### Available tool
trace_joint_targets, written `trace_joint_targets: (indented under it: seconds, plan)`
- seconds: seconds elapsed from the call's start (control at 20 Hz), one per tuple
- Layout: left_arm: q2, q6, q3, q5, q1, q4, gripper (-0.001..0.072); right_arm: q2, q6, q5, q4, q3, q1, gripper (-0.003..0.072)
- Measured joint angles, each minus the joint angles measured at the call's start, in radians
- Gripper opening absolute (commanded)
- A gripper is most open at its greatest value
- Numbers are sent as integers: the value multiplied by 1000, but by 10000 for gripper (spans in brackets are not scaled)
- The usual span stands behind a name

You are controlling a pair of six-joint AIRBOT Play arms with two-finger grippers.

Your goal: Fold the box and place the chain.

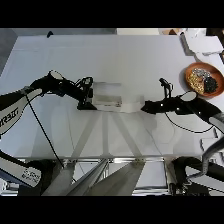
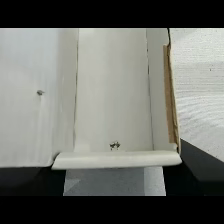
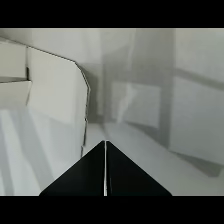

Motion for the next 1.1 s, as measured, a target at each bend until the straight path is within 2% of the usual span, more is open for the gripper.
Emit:
trace_joint_targets:
  seconds: [0.15, 0.5, 1.1]
  plan:
    - [0, 0, 0, 0, 0, 0, 274, -48, -70, -17, 124, -2, 9, 7]
    - [0, 0, 0, 0, 0, 0, 274, -76, -177, -44, 296, -3, 56, 7]
    - [0, 0, 0, 0, 0, 0, 274, -79, -211, -88, 417, -3, 163, 8]
